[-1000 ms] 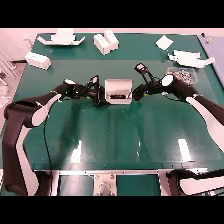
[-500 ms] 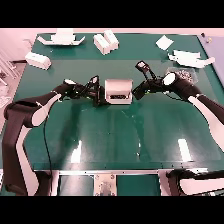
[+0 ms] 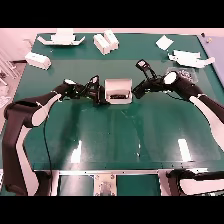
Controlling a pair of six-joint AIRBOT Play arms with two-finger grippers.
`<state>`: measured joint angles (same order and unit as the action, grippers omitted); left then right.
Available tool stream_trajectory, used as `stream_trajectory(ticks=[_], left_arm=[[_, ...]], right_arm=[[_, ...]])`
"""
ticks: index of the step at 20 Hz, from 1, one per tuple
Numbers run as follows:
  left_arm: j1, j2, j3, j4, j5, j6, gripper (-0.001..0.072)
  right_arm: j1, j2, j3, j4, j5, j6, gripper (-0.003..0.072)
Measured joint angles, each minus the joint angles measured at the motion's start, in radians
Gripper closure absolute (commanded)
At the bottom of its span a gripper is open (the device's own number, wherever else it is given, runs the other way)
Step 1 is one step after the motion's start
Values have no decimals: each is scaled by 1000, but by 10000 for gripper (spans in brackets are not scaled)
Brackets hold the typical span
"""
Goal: Fold the box and place the chain.
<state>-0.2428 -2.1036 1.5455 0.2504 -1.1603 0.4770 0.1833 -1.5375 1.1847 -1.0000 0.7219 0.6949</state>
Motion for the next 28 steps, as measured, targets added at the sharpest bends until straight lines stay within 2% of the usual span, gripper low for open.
stream_trajectory(ticks=[7,13,17,23,28], left_arm=[[0,0,0,2,-2,2,173],[0,0,0,3,-3,2,173],[0,0,0,3,-3,2,173],[0,0,0,3,-3,2,173],[0,0,0,3,-4,2,173]], right_arm=[[-1,22,6,12,-4,0,355],[-84,23,-39,-25,23,-58,356],[-112,-9,-50,-10,50,-273,353],[-138,-70,-47,116,150,-710,353],[-155,-148,38,207,214,-924,353]])
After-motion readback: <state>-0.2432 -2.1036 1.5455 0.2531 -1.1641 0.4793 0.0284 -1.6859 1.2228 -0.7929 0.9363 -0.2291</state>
